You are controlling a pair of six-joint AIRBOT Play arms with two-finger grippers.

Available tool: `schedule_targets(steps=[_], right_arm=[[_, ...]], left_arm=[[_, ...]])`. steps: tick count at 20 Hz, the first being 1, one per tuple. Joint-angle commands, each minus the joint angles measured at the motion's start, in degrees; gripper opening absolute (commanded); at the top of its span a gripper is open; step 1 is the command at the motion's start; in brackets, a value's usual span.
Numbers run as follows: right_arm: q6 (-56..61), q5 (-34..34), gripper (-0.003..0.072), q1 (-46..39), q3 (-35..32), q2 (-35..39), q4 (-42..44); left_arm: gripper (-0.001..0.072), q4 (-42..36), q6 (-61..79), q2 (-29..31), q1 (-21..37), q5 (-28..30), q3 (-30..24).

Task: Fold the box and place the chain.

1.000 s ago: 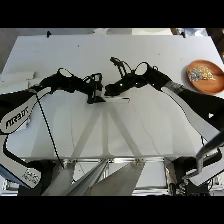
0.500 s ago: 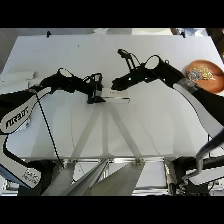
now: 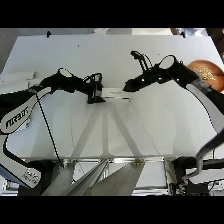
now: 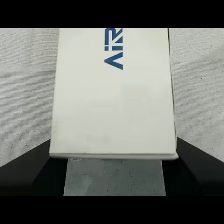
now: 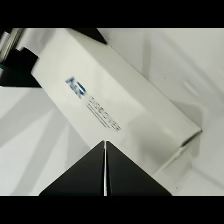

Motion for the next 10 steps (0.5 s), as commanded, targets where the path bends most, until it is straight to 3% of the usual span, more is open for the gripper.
schedule_targets(steps=[1, 6, 10], right_arm=[[-0.85, -2.43, 0.0013, -0.46, -5.14, -0.35, -0.24], [-0.85, -3.41, 0.0013, -0.46, -7.23, -0.13, 0.22], [-3.91, -2.95, 0.0014, -0.46, -7.19, 2.69, 6.03]], left_arm=[[0.0162, 0.02, 0.02, 0.04, 0.04, 0.04, 0.04], [0.0162, 0.02, 0.02, 0.04, 0.04, 0.02, 0.04], [0.0162, 0.02, 0.02, 0.04, 0.04, 0.04, 0.04]])
